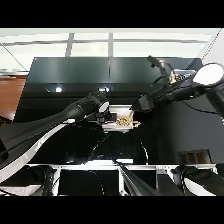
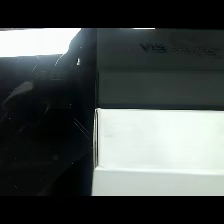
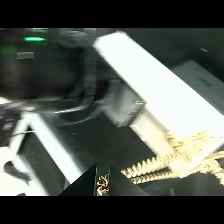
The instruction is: Fold the box and place the chain.
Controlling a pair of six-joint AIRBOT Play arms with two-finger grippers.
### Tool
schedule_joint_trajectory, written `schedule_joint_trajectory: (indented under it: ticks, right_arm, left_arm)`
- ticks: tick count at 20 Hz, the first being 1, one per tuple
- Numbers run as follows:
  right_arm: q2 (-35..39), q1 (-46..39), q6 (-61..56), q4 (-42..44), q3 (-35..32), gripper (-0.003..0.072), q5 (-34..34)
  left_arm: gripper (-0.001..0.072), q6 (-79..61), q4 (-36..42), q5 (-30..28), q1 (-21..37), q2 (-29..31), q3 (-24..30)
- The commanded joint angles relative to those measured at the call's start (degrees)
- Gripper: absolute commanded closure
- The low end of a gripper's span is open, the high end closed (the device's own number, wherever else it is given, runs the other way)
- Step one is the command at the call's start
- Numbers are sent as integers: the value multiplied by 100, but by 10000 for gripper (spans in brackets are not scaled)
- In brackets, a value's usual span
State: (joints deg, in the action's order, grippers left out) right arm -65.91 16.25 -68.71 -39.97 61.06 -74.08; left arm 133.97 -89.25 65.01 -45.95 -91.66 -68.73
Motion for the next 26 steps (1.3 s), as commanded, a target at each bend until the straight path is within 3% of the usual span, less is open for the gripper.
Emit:
schedule_joint_trajectory:
  ticks: [1,2,3,4,5,8,10,12,15,16,20,24,26]
  right_arm:
    - [-374,262,17,-321,-234,671,660]
    - [-461,306,13,-321,-234,668,717]
    - [-498,321,13,-321,-234,583,778]
    - [-496,310,-2,-343,-232,351,815]
    - [-481,260,-7,-361,-227,300,776]
    - [-299,-219,-2,-474,-227,312,317]
    - [-17,-592,0,-1130,-343,312,173]
    - [299,-785,114,-1587,-931,312,710]
    - [389,-763,949,-1263,-2140,274,1766]
    - [389,-719,1198,-1237,-2437,-29,2133]
    - [380,-367,2621,-1283,-2931,-31,3001]
    - [380,70,5320,-1255,-2942,-27,3237]
    - [334,184,6022,-1056,-2942,-26,3285]
  left_arm:
    - [679,-2,-2,0,2,0,-2]
    - [679,-2,-2,0,2,0,-2]
    - [679,-2,-2,0,2,0,-2]
    - [679,-2,-2,0,2,0,0]
    - [679,-2,-2,2,2,0,0]
    - [679,0,-2,0,2,0,0]
    - [678,-2,-2,0,2,0,0]
    - [679,-2,-2,0,2,0,0]
    - [679,-2,-2,-2,2,0,0]
    - [679,0,-2,-2,2,0,0]
    - [678,-2,-2,-2,2,0,0]
    - [679,-2,-2,-2,2,0,0]
    - [679,0,-2,-2,2,0,0]
